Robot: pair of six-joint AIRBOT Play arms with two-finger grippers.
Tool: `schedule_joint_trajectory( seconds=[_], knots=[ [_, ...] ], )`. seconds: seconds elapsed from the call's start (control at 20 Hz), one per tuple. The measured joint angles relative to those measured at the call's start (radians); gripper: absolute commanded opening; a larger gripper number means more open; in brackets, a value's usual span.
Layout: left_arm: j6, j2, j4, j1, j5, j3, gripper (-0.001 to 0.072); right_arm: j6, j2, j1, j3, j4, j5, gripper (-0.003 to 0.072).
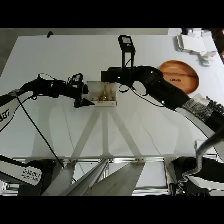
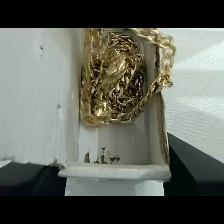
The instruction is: Fold the box and place the chain.
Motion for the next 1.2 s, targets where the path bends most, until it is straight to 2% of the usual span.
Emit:
schedule_joint_trajectory(
  seconds=[0.25, 0.4, 0.65, 0.85, 1.2],
  knots=[
    [0.0, 0.0, 0.0, 0.0, 0.0, 0.0, 0.0375, -0.006, 0.0, -0.005, 0.0, 0.001, -0.048, 0.0013],
    [0.0, 0.0, 0.0, 0.0, 0.0, 0.0, 0.0375, -0.007, 0.0, -0.005, 0.0, 0.007, -0.036, 0.0013],
    [0.0, 0.0, 0.0, 0.0, 0.0, 0.0, 0.0375, -0.044, 0.0, -0.006, 0.0, 0.029, 0.069, 0.001],
    [0.0, 0.0, 0.001, 0.0, 0.0, 0.0, 0.0375, -0.22, 0.0, -0.006, 0.0, 0.138, 0.19, 0.001],
    [0.0, 0.0, 0.0, 0.0, 0.0, 0.0, 0.0375, -0.396, -0.045, -0.005, 0.0, 0.236, 0.273, 0.0011]
  ],
)
